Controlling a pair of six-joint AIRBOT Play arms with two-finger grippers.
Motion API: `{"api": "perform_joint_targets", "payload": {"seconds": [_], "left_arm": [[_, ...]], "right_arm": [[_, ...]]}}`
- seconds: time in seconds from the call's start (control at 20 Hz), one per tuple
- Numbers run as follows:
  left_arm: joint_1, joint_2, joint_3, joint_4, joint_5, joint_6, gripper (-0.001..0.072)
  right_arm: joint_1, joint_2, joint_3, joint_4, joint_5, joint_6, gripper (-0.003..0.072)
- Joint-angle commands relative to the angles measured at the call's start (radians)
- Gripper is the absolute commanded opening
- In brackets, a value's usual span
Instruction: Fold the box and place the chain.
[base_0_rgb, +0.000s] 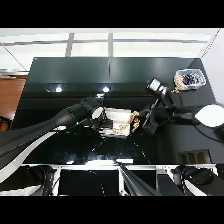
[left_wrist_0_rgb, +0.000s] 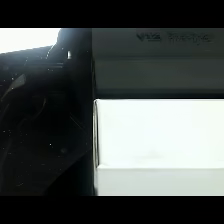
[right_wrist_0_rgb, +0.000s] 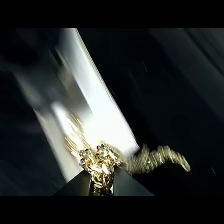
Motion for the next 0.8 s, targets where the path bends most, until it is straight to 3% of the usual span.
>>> {"api": "perform_joint_targets", "payload": {"seconds": [0.0, 0.4, 0.6, 0.75], "left_arm": [[0.000, 0.000, 0.001, 0.000, 0.000, 0.000, 0.0034], [0.000, 0.000, 0.001, 0.000, 0.002, 0.000, 0.0034], [0.000, 0.000, 0.001, 0.000, 0.004, 0.000, 0.0034], [0.000, 0.000, 0.001, 0.000, 0.003, 0.000, 0.0034]], "right_arm": [[0.000, 0.012, 0.145, 0.142, 0.086, 0.081, 0.0017], [0.000, 0.012, 0.241, 0.377, 0.035, 0.080, 0.0017], [0.002, -0.003, 0.237, 0.363, 0.045, 0.115, 0.0017], [0.015, -0.046, 0.172, 0.328, 0.074, 0.152, 0.0018]]}}
